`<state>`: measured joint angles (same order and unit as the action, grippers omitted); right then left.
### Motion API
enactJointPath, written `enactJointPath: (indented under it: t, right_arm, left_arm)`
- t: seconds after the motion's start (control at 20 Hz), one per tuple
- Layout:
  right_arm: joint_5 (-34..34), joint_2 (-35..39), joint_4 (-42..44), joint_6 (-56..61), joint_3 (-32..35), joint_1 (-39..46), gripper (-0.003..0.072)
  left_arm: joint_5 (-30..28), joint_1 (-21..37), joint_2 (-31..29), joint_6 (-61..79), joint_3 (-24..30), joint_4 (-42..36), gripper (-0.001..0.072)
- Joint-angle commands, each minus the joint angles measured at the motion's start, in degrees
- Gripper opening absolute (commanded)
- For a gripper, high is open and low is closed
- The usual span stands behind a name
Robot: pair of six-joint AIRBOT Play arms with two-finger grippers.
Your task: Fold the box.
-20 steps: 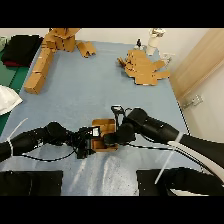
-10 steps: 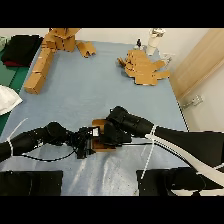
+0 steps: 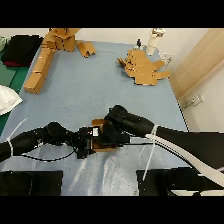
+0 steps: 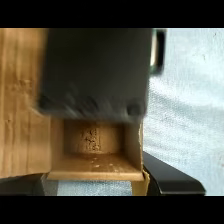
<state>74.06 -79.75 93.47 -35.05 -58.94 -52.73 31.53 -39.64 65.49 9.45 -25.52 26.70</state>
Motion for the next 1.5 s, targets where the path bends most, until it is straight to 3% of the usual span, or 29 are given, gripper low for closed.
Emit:
enactJointPath:
  t: [0.0, 0.35, 0.4, 0.45, 0.5, 0.6, 0.7, 0.85, 0.95, 1.05, 1.15, 1.3, 1.45]
  right_arm:
    - [2.05, 2.82, -1.09, 0.11, -0.39, 0.31, 0.0368]
    - [5.31, 10.49, -2.60, 0.59, -0.39, 0.68, 0.0368]
    - [6.27, 12.24, -2.60, 0.59, -0.39, 0.68, 0.0308]
    - [8.50, 14.25, -3.10, 0.83, -0.39, 0.70, 0.0135]
    - [11.61, 16.15, -5.66, 1.20, -0.37, 0.79, 0.0045]
    - [16.04, 18.23, -11.80, 0.98, -0.15, 2.84, 0.0002]
    - [11.74, 18.03, -11.04, -6.32, 1.16, 10.99, 0.0002]
    - [-9.51, 13.33, 11.41, -34.03, 3.74, 27.65, 0.0001]
    - [-15.93, 7.08, 32.00, -52.87, 3.76, 36.09, 0.0001]
    - [-14.86, 0.13, 47.39, -68.50, 3.76, 40.65, 0.0001]
    - [-9.42, -5.55, 54.10, -79.28, 3.76, 41.18, 0.0001]
    - [-0.15, -9.73, 58.60, -92.04, 3.78, 39.58, 0.0000]
    - [3.50, -8.22, 58.31, -98.57, 4.00, 36.22, 0.0000]
  left_arm:
    - [-0.02, -0.02, 0.00, 0.15, -0.02, 0.09, 0.0505]
    - [-0.02, -0.02, 0.00, 0.15, -0.02, 0.09, 0.0505]
    - [-0.02, -0.02, 0.00, 0.17, -0.02, 0.07, 0.0505]
    - [0.00, -0.02, 0.00, 0.15, -0.02, 0.09, 0.0505]
    - [-0.02, -0.02, 0.00, 0.15, -0.02, 0.07, 0.0505]
    - [0.00, -0.02, 0.00, 0.15, -0.02, 0.07, 0.0505]
    - [0.00, -0.02, 0.00, 0.15, -0.02, 0.07, 0.0505]
    - [-0.02, -0.02, 0.00, 0.15, -0.02, 0.07, 0.0505]
    - [0.00, -0.02, 0.00, 0.17, -0.02, 0.07, 0.0505]
    - [0.00, -0.02, 0.00, 0.15, -0.02, 0.07, 0.0505]
    - [0.00, -0.02, 0.00, 0.15, -0.02, 0.07, 0.0505]
    - [-0.02, -0.02, 0.00, 0.15, -0.02, 0.09, 0.0505]
    - [-0.02, -0.02, 0.00, 0.15, -0.02, 0.09, 0.0505]
